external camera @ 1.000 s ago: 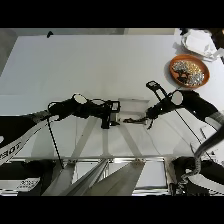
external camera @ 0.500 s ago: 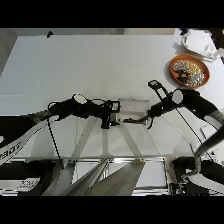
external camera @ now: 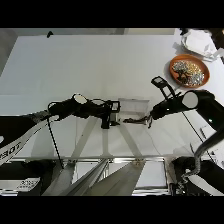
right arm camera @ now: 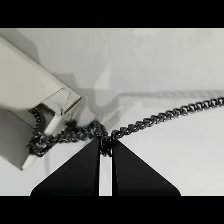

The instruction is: Fold the box and place the chain.

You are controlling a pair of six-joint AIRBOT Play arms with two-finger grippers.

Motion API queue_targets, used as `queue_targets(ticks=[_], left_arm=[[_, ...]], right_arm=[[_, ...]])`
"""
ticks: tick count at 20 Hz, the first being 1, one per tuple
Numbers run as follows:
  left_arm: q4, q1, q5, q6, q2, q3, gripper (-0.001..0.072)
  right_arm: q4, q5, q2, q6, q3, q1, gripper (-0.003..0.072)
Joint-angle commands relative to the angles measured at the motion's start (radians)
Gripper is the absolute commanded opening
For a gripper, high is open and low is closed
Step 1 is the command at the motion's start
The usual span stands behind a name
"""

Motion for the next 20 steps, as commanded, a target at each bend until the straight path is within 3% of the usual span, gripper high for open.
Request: queue_targets(ticks=[1, 6, 9, 13, 20], left_arm=[[0.0, 0.0, 0.0, 0.0, 0.0, 0.001, 0.0066], [0.0, 0.0, 0.0, 0.0, 0.0, 0.001, 0.0066], [0.0, 0.0, 0.0, 0.0, 0.0, 0.001, 0.0066], [0.0, 0.0, 0.0, 0.0, 0.0, 0.001, 0.0066], [0.0, 0.0, 0.0, 0.0, 0.0, 0.001, 0.0066]], right_arm=[[0.003, -0.006, 0.18, -0.002, 0.002, 0.0, 0.0019], [0.129, -0.041, 0.398, -0.048, 0.049, 0.0, 0.0019], [0.258, -0.051, 0.452, -0.121, 0.104, 0.0, 0.0019], [0.389, -0.054, 0.454, -0.19, 0.139, 0.0, 0.0019], [0.353, -0.037, 0.315, -0.205, 0.139, 0.15, 0.0019]])
